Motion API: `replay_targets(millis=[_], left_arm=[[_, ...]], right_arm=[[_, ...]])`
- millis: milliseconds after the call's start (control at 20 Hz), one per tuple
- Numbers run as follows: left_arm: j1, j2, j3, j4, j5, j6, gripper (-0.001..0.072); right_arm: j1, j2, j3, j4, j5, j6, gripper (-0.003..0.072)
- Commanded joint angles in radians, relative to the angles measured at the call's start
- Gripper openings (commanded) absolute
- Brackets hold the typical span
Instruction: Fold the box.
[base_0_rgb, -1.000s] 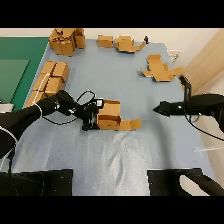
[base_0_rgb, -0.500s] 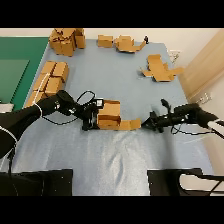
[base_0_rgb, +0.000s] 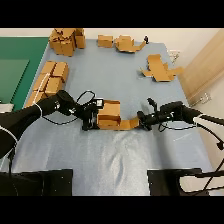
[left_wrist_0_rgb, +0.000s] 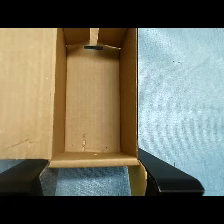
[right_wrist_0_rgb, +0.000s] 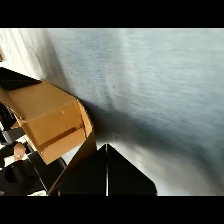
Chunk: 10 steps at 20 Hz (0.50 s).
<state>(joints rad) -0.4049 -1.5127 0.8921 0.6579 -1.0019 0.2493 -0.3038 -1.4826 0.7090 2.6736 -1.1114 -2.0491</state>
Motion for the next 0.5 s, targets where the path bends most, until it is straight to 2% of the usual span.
replay_targets(millis=[0,350,400,450], left_arm=[[0.000,0.000,-0.001,0.000,-0.004,0.000,0.0348],[0.000,0.001,-0.001,0.000,-0.005,0.000,0.0348],[0.000,0.001,-0.001,0.000,-0.008,0.000,0.0347],[0.000,0.001,-0.001,0.000,-0.013,0.000,0.0348]], right_arm=[[0.054,-0.014,0.037,0.026,-0.001,-0.003,0.0003],[0.062,0.033,0.061,0.060,-0.068,-0.047,0.0006],[0.063,0.031,0.061,0.061,-0.068,-0.049,0.0049],[0.063,0.031,0.061,0.064,-0.070,-0.056,0.0205]])
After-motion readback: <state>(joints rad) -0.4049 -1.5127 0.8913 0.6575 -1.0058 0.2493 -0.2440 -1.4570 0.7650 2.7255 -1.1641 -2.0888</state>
